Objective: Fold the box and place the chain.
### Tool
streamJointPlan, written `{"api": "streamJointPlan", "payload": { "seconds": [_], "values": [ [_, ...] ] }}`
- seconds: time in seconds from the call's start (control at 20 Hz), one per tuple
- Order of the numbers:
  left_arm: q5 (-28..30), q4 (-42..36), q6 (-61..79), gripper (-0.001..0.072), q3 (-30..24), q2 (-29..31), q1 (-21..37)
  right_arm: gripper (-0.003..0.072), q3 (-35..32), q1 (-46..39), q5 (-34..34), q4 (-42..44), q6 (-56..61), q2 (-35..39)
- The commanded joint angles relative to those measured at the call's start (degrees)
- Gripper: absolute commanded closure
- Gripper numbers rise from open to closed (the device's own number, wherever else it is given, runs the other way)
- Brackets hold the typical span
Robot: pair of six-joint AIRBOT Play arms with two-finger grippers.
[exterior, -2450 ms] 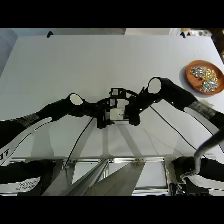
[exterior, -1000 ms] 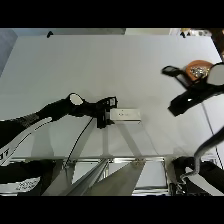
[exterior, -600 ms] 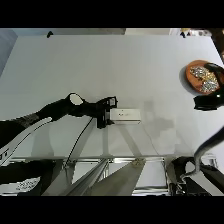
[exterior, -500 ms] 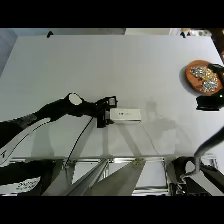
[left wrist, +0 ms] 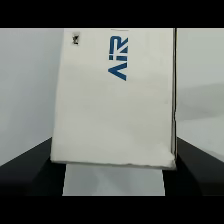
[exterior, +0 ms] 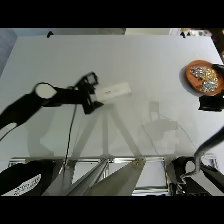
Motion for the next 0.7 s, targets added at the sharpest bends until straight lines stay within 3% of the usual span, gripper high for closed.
{"api": "streamJointPlan", "payload": {
  "seconds": [0.0,0.15,0.3,0.45,0.65],
  "values": [
    [-0.50,6.47,-13.86,0.0706,0.07,6.21,9.11,0.0668,-0.02,-0.07,-0.02,0.00,0.00,0.04],
    [-1.99,10.10,-21.16,0.0707,0.07,8.02,17.20,0.0668,-0.02,-0.07,0.00,0.00,0.00,0.04],
    [-2.69,19.39,-30.67,0.0707,-0.48,7.80,23.10,0.0668,-0.02,-0.07,0.00,0.00,0.00,0.04],
    [-3.19,24.52,-36.52,0.0706,-1.40,7.63,26.64,0.0668,-0.02,-0.07,0.00,0.00,0.00,0.04],
    [-3.30,24.59,-36.81,0.0706,-4.46,7.50,28.00,0.0668,-0.02,-0.07,0.00,0.00,0.00,0.04]
  ]
}}
